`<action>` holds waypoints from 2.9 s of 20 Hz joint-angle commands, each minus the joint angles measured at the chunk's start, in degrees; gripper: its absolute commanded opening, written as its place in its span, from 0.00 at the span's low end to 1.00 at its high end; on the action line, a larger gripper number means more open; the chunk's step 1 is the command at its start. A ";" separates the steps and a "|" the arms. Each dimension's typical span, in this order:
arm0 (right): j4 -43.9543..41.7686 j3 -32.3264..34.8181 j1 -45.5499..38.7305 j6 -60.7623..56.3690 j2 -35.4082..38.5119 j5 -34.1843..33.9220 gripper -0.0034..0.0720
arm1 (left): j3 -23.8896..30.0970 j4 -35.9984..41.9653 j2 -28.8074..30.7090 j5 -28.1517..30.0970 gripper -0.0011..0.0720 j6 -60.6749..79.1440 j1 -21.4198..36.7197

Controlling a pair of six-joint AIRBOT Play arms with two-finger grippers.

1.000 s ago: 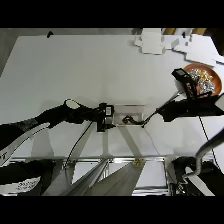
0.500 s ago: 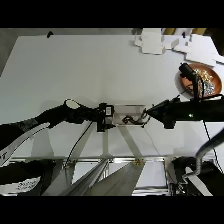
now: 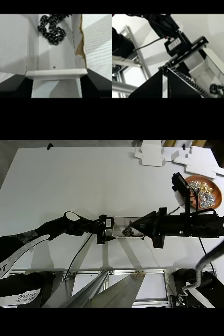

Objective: Fold the box and place the chain.

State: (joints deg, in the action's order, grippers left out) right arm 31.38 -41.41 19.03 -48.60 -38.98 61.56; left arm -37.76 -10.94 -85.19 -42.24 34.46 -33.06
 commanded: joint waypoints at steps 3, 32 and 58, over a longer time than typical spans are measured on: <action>-0.28 -3.08 2.62 -0.57 0.04 -5.29 0.07 | 0.00 -0.02 0.00 0.02 0.30 0.02 0.00; 22.67 -28.04 2.64 -14.64 -9.53 11.63 0.06 | 0.00 -0.02 0.00 0.02 0.30 0.02 0.00; 25.33 -5.29 2.40 -12.13 -20.46 3.41 0.37 | 0.00 -0.02 0.00 0.02 0.30 0.02 0.00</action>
State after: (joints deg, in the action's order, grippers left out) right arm 55.51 -45.19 21.63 -60.84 -59.90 63.13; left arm -37.76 -10.96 -85.19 -42.24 34.48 -33.06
